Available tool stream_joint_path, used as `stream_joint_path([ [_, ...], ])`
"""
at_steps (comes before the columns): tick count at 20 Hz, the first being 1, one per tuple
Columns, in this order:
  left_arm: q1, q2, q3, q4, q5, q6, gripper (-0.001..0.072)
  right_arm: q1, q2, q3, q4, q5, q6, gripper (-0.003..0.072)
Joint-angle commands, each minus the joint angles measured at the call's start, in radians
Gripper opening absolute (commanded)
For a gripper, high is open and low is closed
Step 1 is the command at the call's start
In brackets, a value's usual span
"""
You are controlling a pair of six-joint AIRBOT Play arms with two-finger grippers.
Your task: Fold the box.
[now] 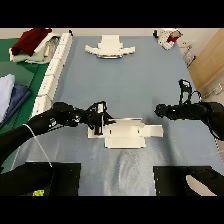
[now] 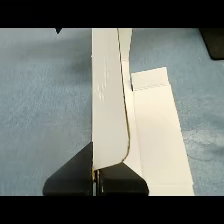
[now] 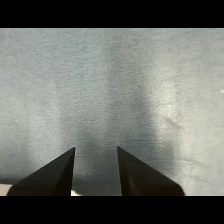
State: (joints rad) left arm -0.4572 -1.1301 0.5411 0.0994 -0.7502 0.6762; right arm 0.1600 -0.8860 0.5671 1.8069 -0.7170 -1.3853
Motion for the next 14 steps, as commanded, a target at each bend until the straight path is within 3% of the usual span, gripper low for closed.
stream_joint_path([
  [1, -0.013, -0.006, -0.028, -0.029, 0.065, 0.041, 0.0014, 0.000, 0.000, 0.001, 0.001, 0.002, 0.000, 0.0411],
  [14, -0.013, -0.011, -0.028, 0.087, 0.006, -0.087, 0.0015, 0.000, 0.000, 0.001, 0.008, 0.001, 0.000, 0.0411],
])
